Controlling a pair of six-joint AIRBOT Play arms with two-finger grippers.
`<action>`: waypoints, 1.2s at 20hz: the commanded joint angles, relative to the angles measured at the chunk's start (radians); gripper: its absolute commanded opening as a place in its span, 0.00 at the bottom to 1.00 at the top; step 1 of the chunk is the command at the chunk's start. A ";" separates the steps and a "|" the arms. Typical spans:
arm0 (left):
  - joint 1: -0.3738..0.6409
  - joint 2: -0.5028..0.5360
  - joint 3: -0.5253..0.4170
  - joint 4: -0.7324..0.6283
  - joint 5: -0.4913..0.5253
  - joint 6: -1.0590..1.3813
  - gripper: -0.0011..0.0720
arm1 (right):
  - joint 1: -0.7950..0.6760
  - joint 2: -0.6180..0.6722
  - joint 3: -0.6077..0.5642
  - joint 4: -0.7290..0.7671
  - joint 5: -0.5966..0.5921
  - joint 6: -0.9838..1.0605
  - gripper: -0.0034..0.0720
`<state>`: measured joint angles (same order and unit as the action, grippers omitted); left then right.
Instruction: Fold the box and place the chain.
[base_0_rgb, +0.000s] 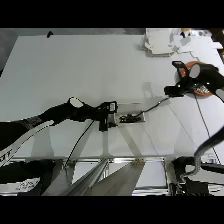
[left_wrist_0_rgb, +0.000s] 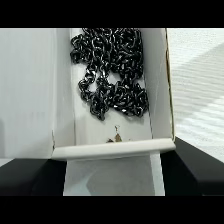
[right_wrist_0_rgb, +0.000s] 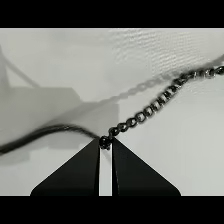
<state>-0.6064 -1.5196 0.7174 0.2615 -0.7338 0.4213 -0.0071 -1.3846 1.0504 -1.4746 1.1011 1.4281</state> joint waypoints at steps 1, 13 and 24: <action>0.000 0.000 0.000 0.000 0.000 0.000 0.36 | 0.019 0.177 -0.034 0.133 0.056 -0.048 0.07; 0.000 0.000 0.000 0.000 -0.004 0.000 0.36 | 0.365 0.611 -0.087 0.295 0.135 -0.065 0.07; 0.000 0.000 0.000 0.000 -0.004 0.000 0.36 | 0.558 0.618 -0.114 0.304 -0.103 0.005 0.07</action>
